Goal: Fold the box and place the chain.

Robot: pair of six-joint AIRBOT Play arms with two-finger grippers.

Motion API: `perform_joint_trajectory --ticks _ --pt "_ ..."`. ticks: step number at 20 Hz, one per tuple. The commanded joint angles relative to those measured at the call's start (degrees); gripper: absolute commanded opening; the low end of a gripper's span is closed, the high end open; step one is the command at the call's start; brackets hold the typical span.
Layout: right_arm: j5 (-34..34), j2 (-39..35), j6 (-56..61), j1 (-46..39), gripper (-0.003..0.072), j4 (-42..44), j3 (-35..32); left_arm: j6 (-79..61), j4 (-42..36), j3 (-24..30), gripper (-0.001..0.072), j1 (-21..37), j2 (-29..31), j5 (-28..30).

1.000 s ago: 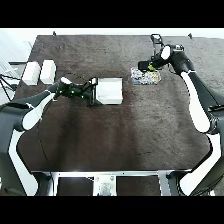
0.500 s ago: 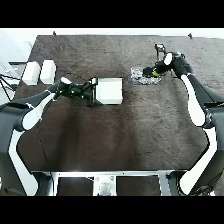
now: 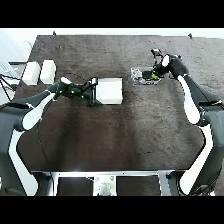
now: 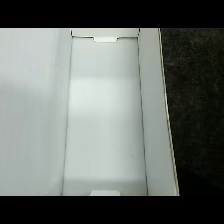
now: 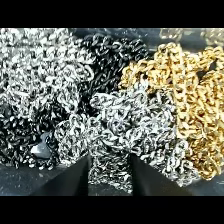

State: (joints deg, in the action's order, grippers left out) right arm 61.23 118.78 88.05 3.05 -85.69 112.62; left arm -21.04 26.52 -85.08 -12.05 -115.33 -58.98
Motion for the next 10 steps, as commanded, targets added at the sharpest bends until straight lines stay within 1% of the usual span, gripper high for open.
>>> perform_joint_trajectory --ticks 1,2,4,6,10 --pt "2.1 0.46 -3.43 -0.02 0.0056 -0.59 0.68 0.0 0.02 -0.02 0.0531 0.02 0.04 -0.07" --pt "1.03 0.44 -4.74 0.0 0.0011 -0.9 0.74 0.0 0.02 -0.02 0.0531 0.02 0.04 -0.04" --pt "-1.22 -0.04 -4.13 0.09 0.0008 -0.85 1.97 0.0 0.02 -0.02 0.0532 0.02 0.04 -0.09" --pt "-1.79 -1.86 -3.04 0.31 0.0008 -0.87 3.48 0.0 0.02 -0.02 0.0532 0.02 0.04 -0.13" --pt "-1.57 -8.96 -3.04 0.57 0.0007 -0.85 3.48 0.0 0.02 -0.02 0.0531 0.02 0.04 -0.13"
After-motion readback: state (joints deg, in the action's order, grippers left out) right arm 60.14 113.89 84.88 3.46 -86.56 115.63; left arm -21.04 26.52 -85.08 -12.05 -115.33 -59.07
